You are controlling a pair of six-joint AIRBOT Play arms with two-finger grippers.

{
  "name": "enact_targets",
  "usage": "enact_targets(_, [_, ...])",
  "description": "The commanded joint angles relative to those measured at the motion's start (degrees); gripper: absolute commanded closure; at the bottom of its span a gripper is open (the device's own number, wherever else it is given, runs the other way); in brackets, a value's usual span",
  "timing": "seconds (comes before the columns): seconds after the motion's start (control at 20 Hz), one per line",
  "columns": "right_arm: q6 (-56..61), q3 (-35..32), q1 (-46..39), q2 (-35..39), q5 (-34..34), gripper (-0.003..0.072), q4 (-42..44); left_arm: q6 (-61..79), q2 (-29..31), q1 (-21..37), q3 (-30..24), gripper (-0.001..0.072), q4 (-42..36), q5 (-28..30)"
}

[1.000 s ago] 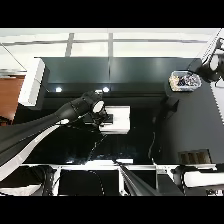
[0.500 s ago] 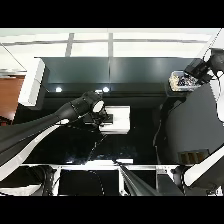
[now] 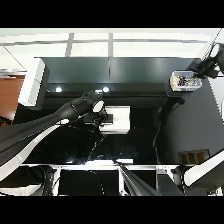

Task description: Fold the box and place the chain.

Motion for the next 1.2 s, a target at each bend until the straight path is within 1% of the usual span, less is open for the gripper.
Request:
enact_targets(0.0, [-5.5, 0.2, 0.0, 7.9, -0.3, 0.067, 0.2, 0.0, 0.0, 0.0, 0.0, 0.0678, 0.0, 0.0])
enact_targets(0.3, [-7.8, 0.2, 0.0, 20.7, -3.1, 0.0671, 1.0, 0.0, 0.0, 0.0, 0.0, 0.0678, 0.0, 0.0])
enact_targets(0.55, [-12.6, 0.2, 0.0, 27.6, -5.2, 0.067, 9.9, 0.0, 0.0, 0.0, 0.0, 0.0678, 0.0, 0.0])
enact_targets(0.75, [-17.5, 0.2, 0.2, 32.7, -2.2, 0.0671, 19.9, 0.0, 0.0, 0.0, 0.0, 0.0678, 0.0, 0.0])
enact_targets(0.8, [-18.2, 0.2, 0.2, 34.2, -2.6, 0.067, 21.8, 0.0, 0.0, 0.0, 0.0, 0.0678, 0.0, 0.0])
enact_targets(1.0, [-18.7, 0.2, 0.1, 38.8, -6.1, 0.0671, 22.8, 0.0, 0.0, 0.0, 0.0, 0.0678, 0.0, -0.1])
enact_targets(1.15, [-21.1, 0.2, 0.1, 40.7, -7.8, 0.0671, 25.5, 0.0, 0.0, 0.0, 0.0, 0.0678, 0.0, -0.1])
